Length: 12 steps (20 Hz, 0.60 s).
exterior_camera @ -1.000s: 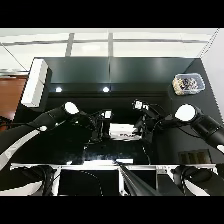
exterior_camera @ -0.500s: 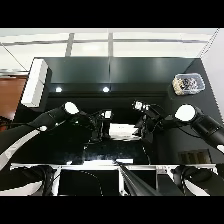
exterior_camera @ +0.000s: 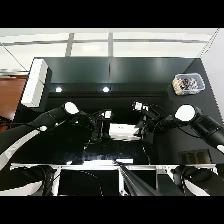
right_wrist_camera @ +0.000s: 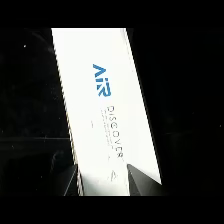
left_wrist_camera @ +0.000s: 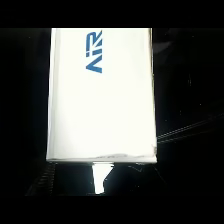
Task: Fold the box and place the chain.
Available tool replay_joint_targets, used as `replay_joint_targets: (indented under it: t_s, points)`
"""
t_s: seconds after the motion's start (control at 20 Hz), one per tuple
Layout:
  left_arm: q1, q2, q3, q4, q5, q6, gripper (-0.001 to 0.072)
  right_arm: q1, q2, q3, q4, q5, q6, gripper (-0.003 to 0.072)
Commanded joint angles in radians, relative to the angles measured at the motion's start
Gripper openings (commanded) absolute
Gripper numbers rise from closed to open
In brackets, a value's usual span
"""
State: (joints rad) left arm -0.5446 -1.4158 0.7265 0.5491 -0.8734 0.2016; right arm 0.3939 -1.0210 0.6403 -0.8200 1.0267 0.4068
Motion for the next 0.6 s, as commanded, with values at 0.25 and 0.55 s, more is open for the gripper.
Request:
replay_joint_targets:
  t_s: [0.25, 0.55]
  points:
    - [0.0, 0.0, 0.0, 0.0, 0.0, 0.0, 0.0343, 0.001, 0.0, -0.012, -0.023, -0.003, 0.0, 0.0385]
    - [0.0, 0.0, 0.0, 0.0, 0.0, 0.0, 0.0343, 0.001, 0.001, -0.031, -0.019, -0.026, 0.0, 0.0385]
